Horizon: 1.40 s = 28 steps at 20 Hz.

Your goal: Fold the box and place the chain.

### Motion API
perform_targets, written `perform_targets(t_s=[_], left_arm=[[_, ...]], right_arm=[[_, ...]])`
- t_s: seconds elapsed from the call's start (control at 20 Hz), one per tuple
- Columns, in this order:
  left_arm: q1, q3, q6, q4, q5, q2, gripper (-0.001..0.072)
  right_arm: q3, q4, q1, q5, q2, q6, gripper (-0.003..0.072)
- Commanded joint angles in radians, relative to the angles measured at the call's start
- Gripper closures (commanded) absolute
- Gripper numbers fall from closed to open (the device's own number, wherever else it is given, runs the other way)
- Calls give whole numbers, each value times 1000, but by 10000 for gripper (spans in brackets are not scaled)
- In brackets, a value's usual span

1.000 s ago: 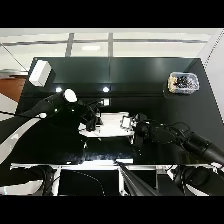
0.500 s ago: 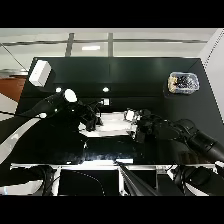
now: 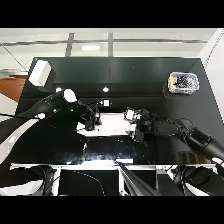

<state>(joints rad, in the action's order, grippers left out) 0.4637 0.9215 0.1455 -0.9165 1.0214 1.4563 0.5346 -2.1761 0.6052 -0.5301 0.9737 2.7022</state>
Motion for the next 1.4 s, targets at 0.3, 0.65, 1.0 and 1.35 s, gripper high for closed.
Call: perform_targets(t_s=[0.3, 0.65, 1.0, 1.35], left_arm=[[47, -26, 26, -72, -120, -41, 686], [47, -39, 26, -72, -154, -55, 686], [47, -39, 26, -71, -154, -55, 685], [47, -39, 26, -71, -154, -55, 684]], right_arm=[[1, -101, -13, 36, 18, 89, -13], [1, -183, -63, -18, 41, 179, -12], [2, -261, -63, -2, 90, 286, -5], [2, -280, -64, -5, 90, 286, -5]])
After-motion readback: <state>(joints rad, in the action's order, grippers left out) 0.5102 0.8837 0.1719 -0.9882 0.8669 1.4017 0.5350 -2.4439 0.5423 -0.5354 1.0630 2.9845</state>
